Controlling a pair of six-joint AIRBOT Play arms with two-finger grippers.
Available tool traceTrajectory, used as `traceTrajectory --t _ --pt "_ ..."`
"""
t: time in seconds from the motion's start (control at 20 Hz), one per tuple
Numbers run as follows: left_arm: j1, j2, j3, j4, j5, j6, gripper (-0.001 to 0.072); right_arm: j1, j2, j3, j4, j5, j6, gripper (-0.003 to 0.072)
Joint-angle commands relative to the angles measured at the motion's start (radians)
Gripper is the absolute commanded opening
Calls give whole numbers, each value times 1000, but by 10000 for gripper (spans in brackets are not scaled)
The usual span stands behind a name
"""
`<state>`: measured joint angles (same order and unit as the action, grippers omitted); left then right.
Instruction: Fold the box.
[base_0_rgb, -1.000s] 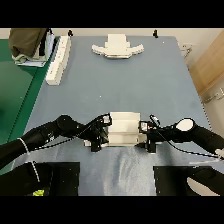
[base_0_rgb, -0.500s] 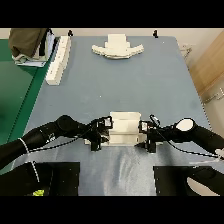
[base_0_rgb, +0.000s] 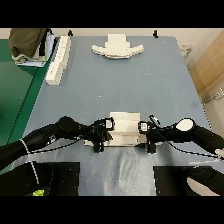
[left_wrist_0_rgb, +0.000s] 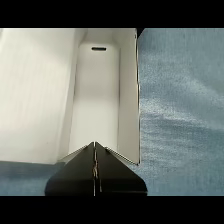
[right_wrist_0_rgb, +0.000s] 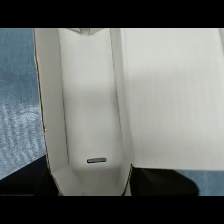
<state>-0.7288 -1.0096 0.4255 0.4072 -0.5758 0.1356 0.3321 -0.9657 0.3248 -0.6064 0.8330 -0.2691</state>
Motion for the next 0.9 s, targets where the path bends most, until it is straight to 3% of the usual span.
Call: traceTrajectory --t 0.0,0.05,0.1,0.15,0.2,0.55,0.7,0.75,0.8,0.85 --pt "-6 -1 -12 -11 0 11 16 0 0 0 0 -3 3 504" --pt "-6 -1 -20 -11 0 11 18 0 0 0 0 -3 3 503" --pt "-6 -1 -30 -11 0 11 229 0 0 0 0 -3 3 504" --pt "-7 -1 -40 -11 1 11 607 0 0 0 0 -3 3 503" --pt "-7 -1 -46 -11 0 11 689 0 0 0 0 -3 3 504" --pt "-7 -13 -48 -11 0 15 691 0 0 0 0 -3 3 503" --pt "-7 -13 -48 -10 36 12 676 0 0 0 0 -3 3 503" --pt "-6 -8 -47 0 52 -7 428 0 0 0 0 -3 3 503" --pt "-4 8 -43 38 51 -37 48 0 0 0 0 -3 3 504" --pt "-4 31 -37 79 52 -77 15 0 0 0 0 -3 3 503"
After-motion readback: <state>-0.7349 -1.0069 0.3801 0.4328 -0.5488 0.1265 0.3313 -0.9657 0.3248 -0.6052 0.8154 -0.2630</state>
